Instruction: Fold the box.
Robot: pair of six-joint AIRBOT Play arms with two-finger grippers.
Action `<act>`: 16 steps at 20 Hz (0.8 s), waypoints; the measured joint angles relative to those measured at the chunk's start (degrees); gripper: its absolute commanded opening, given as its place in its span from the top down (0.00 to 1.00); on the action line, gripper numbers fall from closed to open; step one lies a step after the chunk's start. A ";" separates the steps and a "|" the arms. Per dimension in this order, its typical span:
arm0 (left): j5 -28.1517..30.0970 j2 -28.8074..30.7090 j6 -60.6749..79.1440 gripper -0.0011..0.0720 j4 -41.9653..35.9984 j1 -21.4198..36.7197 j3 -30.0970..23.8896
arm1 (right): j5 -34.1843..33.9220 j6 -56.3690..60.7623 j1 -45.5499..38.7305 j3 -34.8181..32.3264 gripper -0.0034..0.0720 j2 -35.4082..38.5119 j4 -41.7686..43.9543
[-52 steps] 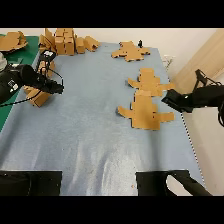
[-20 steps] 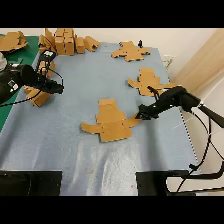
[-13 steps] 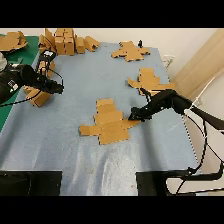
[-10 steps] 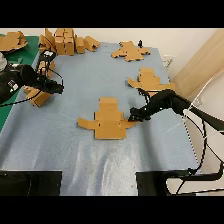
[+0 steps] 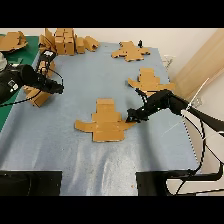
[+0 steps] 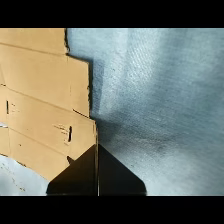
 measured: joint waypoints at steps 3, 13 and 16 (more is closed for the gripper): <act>1.81 0.00 0.00 0.97 -1.66 0.00 0.00 | 0.00 0.00 0.04 0.00 0.95 0.00 0.15; 0.31 0.00 -0.22 0.97 -12.55 0.00 0.00 | 5.22 -2.97 2.67 -3.56 0.95 8.96 1.46; -3.69 -0.31 -0.37 0.97 -14.86 0.00 -0.13 | 7.26 -2.99 2.95 -8.15 0.95 13.46 0.68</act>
